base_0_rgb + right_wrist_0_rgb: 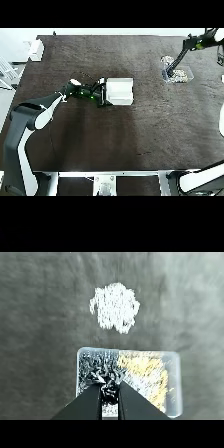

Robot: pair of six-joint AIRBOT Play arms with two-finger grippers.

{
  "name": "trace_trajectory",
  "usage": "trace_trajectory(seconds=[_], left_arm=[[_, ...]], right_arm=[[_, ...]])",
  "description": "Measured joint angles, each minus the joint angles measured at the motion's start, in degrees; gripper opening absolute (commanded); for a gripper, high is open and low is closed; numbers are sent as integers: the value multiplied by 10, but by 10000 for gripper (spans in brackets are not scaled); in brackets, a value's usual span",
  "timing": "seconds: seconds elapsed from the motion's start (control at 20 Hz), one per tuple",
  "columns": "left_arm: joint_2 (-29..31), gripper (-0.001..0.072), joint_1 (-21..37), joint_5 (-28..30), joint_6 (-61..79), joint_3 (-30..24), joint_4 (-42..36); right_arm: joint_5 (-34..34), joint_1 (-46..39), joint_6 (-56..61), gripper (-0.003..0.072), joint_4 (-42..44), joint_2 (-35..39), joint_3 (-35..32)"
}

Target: Fold the box and place the chain.

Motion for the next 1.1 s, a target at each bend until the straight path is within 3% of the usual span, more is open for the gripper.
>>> trace_trajectory(seconds=[0.45,1.1], left_arm=[[0,473,0,0,0,0,0],[0,473,0,0,0,0,0]], right_arm=[[45,99,-5,11,-25,164,0],[108,266,-39,11,-27,195,-1]])
